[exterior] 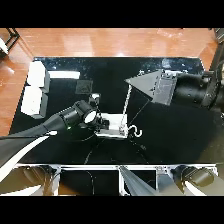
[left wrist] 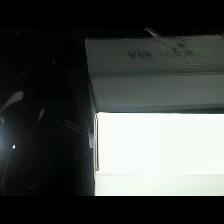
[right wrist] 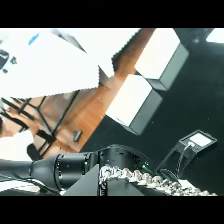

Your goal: Fold the box and place the chain.

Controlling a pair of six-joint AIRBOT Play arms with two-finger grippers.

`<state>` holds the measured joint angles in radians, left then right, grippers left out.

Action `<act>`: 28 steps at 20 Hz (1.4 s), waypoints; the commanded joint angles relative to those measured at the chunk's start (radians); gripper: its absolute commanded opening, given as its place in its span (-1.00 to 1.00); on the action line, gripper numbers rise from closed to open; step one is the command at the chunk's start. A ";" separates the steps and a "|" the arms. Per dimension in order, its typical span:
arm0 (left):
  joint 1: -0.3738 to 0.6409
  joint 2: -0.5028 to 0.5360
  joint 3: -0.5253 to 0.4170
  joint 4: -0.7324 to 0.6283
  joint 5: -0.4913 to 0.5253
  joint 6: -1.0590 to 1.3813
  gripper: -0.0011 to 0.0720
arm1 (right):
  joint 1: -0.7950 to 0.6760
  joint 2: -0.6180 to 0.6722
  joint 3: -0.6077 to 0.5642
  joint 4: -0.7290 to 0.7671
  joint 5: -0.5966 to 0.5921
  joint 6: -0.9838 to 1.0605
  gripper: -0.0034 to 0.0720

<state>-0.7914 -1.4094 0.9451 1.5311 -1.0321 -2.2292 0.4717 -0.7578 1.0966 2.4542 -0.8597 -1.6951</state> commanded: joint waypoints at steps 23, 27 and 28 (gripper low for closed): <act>0.000 0.001 0.001 0.001 -0.002 0.001 -0.90 | 0.218 -0.243 -0.227 -0.209 0.156 0.181 -0.82; 0.000 0.001 0.001 0.001 -0.002 0.001 -0.90 | 0.212 -0.265 -0.226 -0.263 0.170 0.201 -0.82; 0.000 0.001 0.001 0.001 -0.002 0.001 -0.90 | 0.202 -0.265 -0.226 -0.289 0.171 0.227 -0.82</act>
